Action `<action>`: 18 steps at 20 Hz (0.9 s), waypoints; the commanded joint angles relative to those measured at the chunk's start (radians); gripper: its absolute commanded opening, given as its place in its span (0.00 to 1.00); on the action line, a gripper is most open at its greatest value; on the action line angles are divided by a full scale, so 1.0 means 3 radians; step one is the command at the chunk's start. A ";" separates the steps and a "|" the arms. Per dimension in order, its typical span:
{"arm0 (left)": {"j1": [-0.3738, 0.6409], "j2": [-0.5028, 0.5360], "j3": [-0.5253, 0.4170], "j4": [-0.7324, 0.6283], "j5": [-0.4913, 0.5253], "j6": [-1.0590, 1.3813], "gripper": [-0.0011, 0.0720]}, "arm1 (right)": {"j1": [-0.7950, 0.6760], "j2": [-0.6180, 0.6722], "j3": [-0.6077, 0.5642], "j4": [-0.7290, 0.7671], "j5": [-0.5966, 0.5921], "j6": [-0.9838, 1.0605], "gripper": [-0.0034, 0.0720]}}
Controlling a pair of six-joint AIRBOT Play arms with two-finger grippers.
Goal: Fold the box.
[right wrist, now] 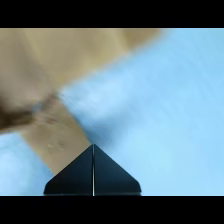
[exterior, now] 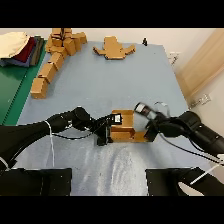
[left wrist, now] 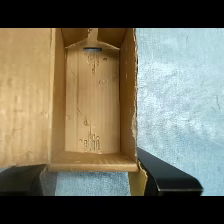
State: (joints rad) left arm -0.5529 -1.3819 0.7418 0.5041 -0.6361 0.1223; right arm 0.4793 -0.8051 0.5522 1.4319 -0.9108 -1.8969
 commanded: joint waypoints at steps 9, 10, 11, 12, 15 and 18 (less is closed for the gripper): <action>-0.0001 -0.0001 0.0003 0.0001 0.0000 0.0001 0.73 | -0.1242 -0.0552 -0.0278 0.1970 -0.0281 0.0281 0.05; -0.0001 -0.0001 0.0003 0.0003 0.0000 0.0001 0.73 | -0.1242 -0.0618 -0.0278 0.2138 -0.0292 0.0148 0.05; -0.0001 -0.0001 0.0003 0.0001 0.0000 0.0001 0.73 | -0.1242 -0.0636 -0.0278 0.2288 -0.0323 0.0014 0.05; -0.0001 -0.0001 0.0003 0.0001 0.0000 0.0001 0.73 | -0.1241 -0.0619 -0.0273 0.2422 -0.0370 -0.0108 0.05; -0.0001 -0.0001 0.0003 0.0003 0.0000 0.0001 0.73 | -0.1241 -0.0482 -0.0203 0.2633 -0.0506 -0.0252 0.05; -0.0001 -0.0001 0.0003 0.0001 0.0000 0.0001 0.73 | -0.1241 -0.0306 -0.0182 0.2800 -0.0512 -0.0284 0.05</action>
State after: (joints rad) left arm -0.5529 -1.3819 0.7418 0.5045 -0.6365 0.1223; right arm 0.1101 -0.9295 0.4908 2.1784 -1.0489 -1.9327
